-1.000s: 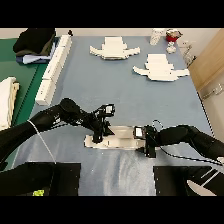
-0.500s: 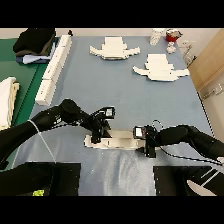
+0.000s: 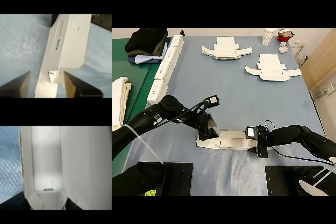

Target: Fold the box.

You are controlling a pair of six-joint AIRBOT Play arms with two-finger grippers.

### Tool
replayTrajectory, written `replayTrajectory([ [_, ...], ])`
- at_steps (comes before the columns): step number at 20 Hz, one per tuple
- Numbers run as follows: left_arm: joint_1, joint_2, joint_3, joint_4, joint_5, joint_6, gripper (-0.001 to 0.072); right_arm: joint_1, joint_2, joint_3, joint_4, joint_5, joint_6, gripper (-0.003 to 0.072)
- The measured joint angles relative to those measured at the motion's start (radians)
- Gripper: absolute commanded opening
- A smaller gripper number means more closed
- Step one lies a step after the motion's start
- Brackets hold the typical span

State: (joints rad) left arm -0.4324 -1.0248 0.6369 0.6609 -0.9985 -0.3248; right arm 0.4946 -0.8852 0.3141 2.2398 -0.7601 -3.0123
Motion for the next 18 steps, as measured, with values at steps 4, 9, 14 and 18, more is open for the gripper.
replayTrajectory([
  [4, 0.039, 0.092, -0.006, 0.094, -0.108, -0.247, 0.0015, 0.0, 0.0, 0.0, 0.0, 0.0, 0.0, 0.0448],
  [9, -0.063, 0.07, -0.036, -0.035, -0.132, -0.455, 0.0015, 0.0, 0.0, 0.0, 0.0, 0.0, 0.0, 0.0448],
  [14, -0.136, -0.023, 0.028, -0.185, 0.011, -0.517, 0.0014, 0.0, 0.0, 0.0, 0.0, 0.0, 0.0, 0.0448],
  [18, -0.144, -0.101, 0.089, -0.22, 0.127, -0.533, 0.0014, 0.0, 0.0, 0.0, 0.0, 0.0, 0.0, 0.0448],
])
